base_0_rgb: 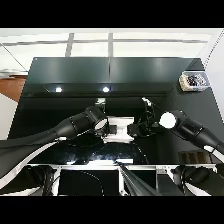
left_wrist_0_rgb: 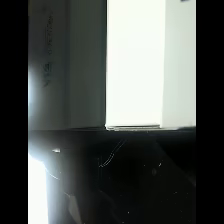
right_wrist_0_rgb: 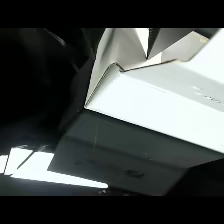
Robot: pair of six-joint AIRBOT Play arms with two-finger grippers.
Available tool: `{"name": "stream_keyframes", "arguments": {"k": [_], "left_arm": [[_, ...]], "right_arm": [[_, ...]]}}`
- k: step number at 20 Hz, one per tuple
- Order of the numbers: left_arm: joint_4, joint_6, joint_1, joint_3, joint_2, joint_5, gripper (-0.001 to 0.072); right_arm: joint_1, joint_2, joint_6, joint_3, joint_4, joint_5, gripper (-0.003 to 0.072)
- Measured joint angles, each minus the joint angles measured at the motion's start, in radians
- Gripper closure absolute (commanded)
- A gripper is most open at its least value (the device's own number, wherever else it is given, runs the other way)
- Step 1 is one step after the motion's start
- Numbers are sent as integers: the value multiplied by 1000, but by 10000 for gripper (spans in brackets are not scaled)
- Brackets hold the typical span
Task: Fold the box and place the chain.
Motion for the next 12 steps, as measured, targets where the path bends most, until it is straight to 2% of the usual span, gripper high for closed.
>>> {"name": "stream_keyframes", "arguments": {"k": [7,8,12], "left_arm": [[6,3,0,0,0,1,685],[7,3,0,0,0,1,685],[7,3,0,0,0,1,685]], "right_arm": [[118,-40,238,74,-218,65,332],[134,-51,263,86,-240,82,389],[186,-95,342,134,-300,116,391]]}}
